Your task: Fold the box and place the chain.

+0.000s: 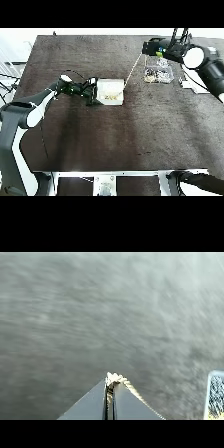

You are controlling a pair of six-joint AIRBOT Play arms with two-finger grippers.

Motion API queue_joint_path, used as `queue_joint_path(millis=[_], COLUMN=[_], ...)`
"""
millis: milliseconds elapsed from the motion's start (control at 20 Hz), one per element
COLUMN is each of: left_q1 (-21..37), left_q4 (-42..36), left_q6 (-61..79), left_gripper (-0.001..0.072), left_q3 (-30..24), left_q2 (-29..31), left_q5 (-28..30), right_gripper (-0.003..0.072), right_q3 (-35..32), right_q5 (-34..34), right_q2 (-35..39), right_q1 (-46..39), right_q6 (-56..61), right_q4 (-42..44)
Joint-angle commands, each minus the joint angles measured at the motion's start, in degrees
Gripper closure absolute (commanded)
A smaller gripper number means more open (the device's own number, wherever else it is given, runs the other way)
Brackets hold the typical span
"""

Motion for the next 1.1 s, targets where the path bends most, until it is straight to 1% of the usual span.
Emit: queue_joint_path(millis=[0,250,400,450,550,1050], left_q1=[0.0,0.0,0.0,0.0,0.0,0.0], left_q4=[0.0,0.0,0.0,0.0,0.0,0.0], left_q6=[0.0,0.0,0.0,0.0,0.0,0.0], left_gripper=[0.0173,0.0173,0.0174,0.0173,0.0174,0.0174], left_q3=[0.0,0.0,0.0,0.0,0.0,0.0], left_q2=[0.0,0.0,0.0,0.0,0.0,0.0], left_q5=[0.0,0.0,0.0,0.0,0.0,0.0], right_gripper=[0.0677,0.0678,0.0678,0.0678,0.0678,0.0678], right_q3=[0.0,0.0,-1.5,-2.5,-4.1,-4.8], right_q5=[3.8,4.0,1.4,-0.4,-2.3,-2.5], right_q2=[6.3,7.7,7.7,7.6,6.7,-1.7], right_q1=[4.9,12.5,16.7,17.8,18.3,18.2], right_q6=[0.2,3.3,9.5,11.3,14.1,15.4], right_q4=[-3.2,-3.3,-6.8,-8.0,-8.7,-8.7])
